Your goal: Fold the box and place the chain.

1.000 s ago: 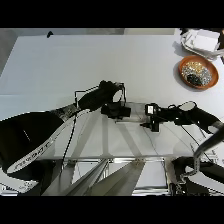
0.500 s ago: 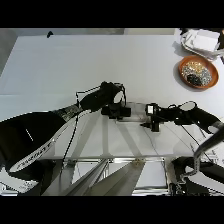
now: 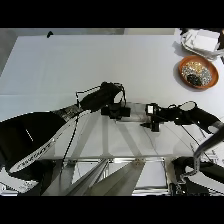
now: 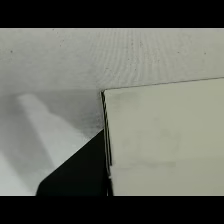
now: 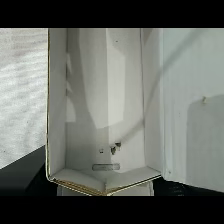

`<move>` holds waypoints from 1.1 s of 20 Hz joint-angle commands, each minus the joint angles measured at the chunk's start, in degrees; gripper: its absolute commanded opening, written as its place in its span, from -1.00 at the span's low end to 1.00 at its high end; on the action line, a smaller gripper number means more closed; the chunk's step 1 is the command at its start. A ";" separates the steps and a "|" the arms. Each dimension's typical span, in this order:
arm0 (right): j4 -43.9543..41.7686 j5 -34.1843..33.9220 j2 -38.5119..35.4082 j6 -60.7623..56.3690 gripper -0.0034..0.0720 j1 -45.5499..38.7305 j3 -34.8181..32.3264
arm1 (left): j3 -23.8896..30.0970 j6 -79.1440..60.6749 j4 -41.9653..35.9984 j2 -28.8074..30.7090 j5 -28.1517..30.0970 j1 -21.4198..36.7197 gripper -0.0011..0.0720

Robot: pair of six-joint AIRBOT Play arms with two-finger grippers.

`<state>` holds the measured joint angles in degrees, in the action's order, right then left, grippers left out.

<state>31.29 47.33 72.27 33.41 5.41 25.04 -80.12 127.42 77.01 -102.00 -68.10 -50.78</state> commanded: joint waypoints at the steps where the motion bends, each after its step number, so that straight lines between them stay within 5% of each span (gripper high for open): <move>1: -0.02 0.02 -0.02 -0.02 0.18 0.00 0.02 | -0.07 -0.98 -0.24 0.37 -0.37 -0.04 -0.55; 4: -0.02 0.00 -0.02 -0.02 0.18 0.00 0.02 | -0.07 -5.88 -0.07 2.75 -0.31 0.20 -0.05; 12: -0.02 0.00 -0.02 -0.02 0.18 0.00 0.02 | 0.00 -16.59 -0.39 9.88 -7.48 4.57 0.06; 14: -0.02 0.02 0.00 -0.02 0.18 0.00 0.02 | 0.26 -29.62 -1.77 12.70 -8.94 5.86 0.81; 17: -0.02 0.02 -0.02 -0.02 0.18 0.00 0.02 | 4.50 -64.04 -6.01 18.60 -8.76 7.43 0.94; 22: -0.02 0.00 -0.02 -0.02 0.18 0.00 0.02 | 22.45 -113.68 -16.28 26.71 1.14 12.90 0.95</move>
